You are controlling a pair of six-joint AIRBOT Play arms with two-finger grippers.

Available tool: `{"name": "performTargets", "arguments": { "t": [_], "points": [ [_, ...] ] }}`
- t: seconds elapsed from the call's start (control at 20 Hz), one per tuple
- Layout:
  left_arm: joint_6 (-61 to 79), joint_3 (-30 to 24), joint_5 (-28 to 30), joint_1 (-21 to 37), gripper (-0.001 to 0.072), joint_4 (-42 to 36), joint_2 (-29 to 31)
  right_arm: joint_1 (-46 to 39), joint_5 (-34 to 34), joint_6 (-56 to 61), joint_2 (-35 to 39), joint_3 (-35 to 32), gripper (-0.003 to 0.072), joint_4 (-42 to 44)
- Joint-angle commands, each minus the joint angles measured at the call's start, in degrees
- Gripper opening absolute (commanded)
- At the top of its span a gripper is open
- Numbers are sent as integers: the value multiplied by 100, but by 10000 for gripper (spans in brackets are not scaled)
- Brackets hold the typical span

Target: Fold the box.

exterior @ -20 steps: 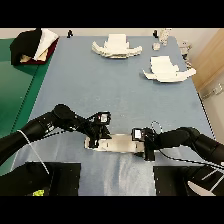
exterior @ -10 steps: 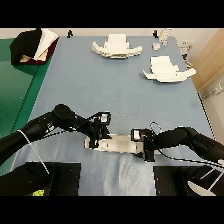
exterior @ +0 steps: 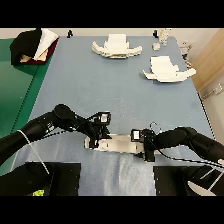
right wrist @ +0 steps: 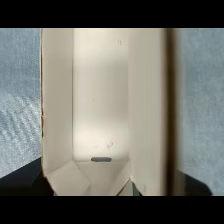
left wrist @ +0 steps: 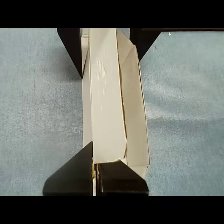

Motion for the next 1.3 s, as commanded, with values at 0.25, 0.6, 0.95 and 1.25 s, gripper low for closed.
{"name": "performTargets", "arguments": {
  "t": [0.25, 0.6, 0.95, 1.25],
  "points": [
    [0, 2, 2, 0, 14, 2, -4, 0, 33, 2, 0, -2, 650, -28],
    [0, 2, 2, 0, 14, 0, -4, 13, 122, 4, 22, -2, 651, -107],
    [0, 2, 2, 0, 14, 0, -4, 13, 170, 4, 48, -2, 650, -105],
    [0, 2, 4, 0, 15, 2, -4, 13, 162, 4, 48, -2, 523, -105]
  ]
}}
